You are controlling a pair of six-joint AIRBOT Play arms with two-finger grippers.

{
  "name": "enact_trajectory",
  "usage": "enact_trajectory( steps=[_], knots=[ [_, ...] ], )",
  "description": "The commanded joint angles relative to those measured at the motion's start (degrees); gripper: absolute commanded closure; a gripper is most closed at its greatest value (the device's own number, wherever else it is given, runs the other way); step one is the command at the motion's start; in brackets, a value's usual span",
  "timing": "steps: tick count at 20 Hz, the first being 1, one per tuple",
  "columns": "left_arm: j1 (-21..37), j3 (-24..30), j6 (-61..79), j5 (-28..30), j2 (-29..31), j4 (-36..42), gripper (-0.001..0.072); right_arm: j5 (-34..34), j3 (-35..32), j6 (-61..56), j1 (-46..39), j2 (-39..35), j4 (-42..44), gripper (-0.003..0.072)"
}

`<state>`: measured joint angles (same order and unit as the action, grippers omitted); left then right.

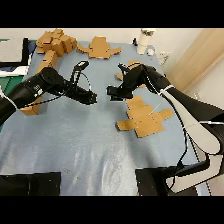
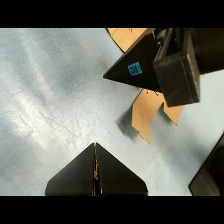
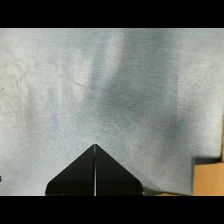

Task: Fold the box.

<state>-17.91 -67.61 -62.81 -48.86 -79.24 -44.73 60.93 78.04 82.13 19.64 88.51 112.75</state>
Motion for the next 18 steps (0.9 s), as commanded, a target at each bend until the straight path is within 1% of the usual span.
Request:
enact_trajectory(
  steps=[1,14,16,18],
  knots=[
    [0.0,0.0,0.0,0.0,0.0,0.0,0.0696,0.0,0.0,0.0,0.0,0.0,0.0,0.0681],
    [0.0,0.0,0.0,0.1,0.0,0.1,0.0697,-0.7,0.0,-0.2,0.0,0.4,0.3,0.0681],
    [0.0,0.0,0.0,1.0,0.0,0.2,0.0696,1.1,0.2,-0.2,-0.2,0.6,-0.1,0.0682],
    [0.0,0.0,0.0,2.1,0.0,1.8,0.0697,6.9,3.3,-0.2,-3.7,0.6,-6.8,0.0682]
  ],
)
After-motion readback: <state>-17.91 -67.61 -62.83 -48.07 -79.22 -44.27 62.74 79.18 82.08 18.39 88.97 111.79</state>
